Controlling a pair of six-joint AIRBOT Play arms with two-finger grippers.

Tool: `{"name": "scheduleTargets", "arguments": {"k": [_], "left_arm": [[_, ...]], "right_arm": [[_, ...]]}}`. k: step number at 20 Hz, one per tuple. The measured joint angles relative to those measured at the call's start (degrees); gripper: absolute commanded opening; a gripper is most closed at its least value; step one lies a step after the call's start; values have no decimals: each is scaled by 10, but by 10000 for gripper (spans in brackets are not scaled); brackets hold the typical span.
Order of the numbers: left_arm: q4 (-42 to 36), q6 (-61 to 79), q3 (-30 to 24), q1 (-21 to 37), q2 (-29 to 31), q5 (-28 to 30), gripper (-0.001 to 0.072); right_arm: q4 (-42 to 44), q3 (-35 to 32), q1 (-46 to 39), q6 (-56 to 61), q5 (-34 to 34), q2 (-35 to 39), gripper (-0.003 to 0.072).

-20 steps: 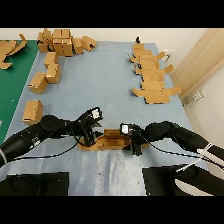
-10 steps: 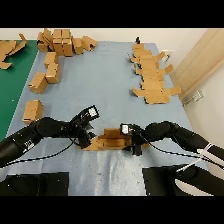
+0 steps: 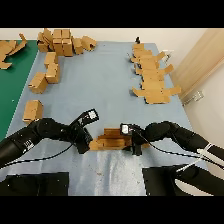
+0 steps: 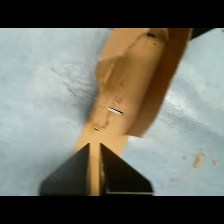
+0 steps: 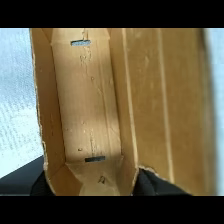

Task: Fold the box.

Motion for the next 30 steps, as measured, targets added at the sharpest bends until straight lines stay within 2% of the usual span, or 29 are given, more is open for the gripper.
{"name": "scheduleTargets", "arguments": {"k": [4,9,13,14,30], "left_arm": [[2,-89,0,0,0,-67,12],[3,-131,0,0,0,-91,12],[3,-140,0,0,0,-95,12],[3,-141,0,0,0,-95,12],[3,-144,0,0,-22,-96,12]], "right_arm": [[0,0,0,-2,0,0,603],[0,0,0,-10,1,0,603],[2,-1,0,-13,1,0,607],[2,-1,0,-13,1,0,652],[10,-1,0,-13,1,0,645]]}}
